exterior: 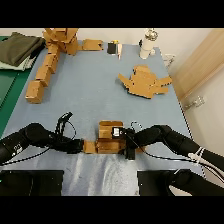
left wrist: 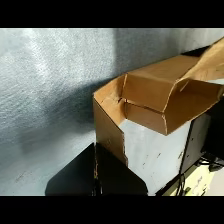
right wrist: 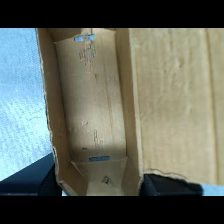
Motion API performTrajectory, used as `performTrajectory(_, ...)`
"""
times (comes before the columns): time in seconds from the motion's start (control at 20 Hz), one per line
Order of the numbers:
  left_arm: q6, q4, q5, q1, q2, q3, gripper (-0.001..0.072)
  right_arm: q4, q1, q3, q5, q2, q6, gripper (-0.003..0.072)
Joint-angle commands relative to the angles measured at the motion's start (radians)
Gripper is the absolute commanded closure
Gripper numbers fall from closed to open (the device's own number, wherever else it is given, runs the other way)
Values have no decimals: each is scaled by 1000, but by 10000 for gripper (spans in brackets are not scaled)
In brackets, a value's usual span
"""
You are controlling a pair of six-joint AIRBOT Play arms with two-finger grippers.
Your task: Fold the box.
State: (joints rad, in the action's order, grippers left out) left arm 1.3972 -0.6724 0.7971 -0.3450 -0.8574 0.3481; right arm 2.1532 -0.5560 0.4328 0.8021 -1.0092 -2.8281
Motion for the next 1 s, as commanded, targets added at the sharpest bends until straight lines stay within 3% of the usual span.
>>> performTrajectory(0.0, -42, 56, -13, -1, -2, -24, 699, 0, -1, 0, 0, 0, 0, 185)
performTrajectory(0.35, -199, 261, -58, -26, -2, -43, 699, 0, -1, 0, 0, 0, 0, 185)
performTrajectory(0.95, -201, 337, -70, -54, -5, -31, 698, 0, -1, 0, 0, 0, 0, 185)
